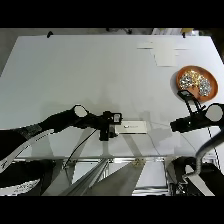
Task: Fold the box and place the chain.
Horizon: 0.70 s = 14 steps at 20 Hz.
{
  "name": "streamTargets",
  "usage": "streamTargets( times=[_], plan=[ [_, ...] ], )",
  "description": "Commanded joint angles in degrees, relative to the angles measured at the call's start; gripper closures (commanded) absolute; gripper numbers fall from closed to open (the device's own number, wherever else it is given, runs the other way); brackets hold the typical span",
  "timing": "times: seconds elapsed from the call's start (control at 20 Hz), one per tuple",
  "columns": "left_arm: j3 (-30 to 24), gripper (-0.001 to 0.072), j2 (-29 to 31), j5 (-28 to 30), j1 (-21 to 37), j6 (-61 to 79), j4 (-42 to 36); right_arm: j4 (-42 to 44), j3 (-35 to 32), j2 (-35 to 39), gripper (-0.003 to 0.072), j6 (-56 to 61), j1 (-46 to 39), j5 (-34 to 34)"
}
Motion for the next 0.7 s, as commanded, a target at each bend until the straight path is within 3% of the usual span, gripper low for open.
streamTargets(
  times=[0.0, 0.3, 0.35, 0.4, 0.5, 0.65],
  plan=[
    [-0.02, 0.0500, -0.02, 0.02, 0.02, 0.02, 0.00, 0.24, 0.00, -0.02, 0.0666, 0.17, -0.04, 0.42],
    [-0.02, 0.0516, 0.11, -0.42, 0.04, 0.00, -1.22, 0.24, 0.00, -0.02, 0.0666, 0.17, -0.04, 0.42],
    [-0.02, 0.0633, 0.90, -0.68, 0.09, -0.44, -1.57, 0.24, 0.00, -0.02, 0.0666, 0.17, -0.04, 0.42],
    [-0.02, 0.0705, 2.62, -1.99, 0.24, -3.10, -0.92, 0.24, 0.00, -0.02, 0.0666, 0.17, -0.04, 0.42],
    [-0.02, 0.0707, 7.23, -2.34, 0.61, -10.95, 1.40, 0.24, 0.00, -0.02, 0.0666, 0.17, -0.04, 0.42],
    [-0.02, 0.0708, 16.46, -2.05, 3.15, -22.18, 11.26, 0.24, 0.00, -0.02, 0.0666, 0.17, -0.04, 0.44]
  ],
)
